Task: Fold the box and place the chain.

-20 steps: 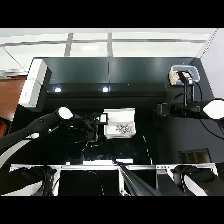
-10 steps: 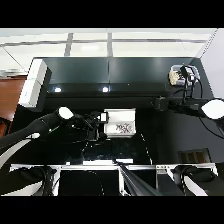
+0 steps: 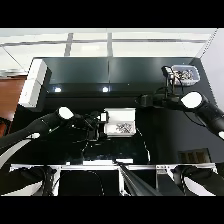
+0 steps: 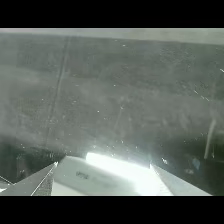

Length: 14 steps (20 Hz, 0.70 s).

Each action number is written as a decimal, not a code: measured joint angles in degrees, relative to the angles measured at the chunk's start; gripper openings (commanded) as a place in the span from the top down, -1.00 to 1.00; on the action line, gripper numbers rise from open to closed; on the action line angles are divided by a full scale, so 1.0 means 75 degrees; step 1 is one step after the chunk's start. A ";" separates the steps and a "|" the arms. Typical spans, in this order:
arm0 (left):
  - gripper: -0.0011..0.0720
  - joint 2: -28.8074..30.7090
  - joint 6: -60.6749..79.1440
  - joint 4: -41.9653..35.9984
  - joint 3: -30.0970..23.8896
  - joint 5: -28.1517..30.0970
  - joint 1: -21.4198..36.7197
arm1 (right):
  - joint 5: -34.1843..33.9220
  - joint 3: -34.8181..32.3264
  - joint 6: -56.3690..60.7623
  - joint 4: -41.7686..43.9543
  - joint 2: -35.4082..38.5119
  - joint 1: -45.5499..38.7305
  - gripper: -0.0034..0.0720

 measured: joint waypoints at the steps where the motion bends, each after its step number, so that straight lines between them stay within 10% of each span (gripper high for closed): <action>1: -0.28 0.0000 0.0000 0.0000 0.0000 0.0000 0.0000 | 0.0055 0.0067 -0.0388 0.0221 -0.0105 0.0003 -0.91; 14: -0.29 0.0000 -0.0003 0.0000 0.0000 -0.0006 0.0000 | 0.3037 0.0332 -0.6796 0.0842 -0.0379 0.0484 -0.91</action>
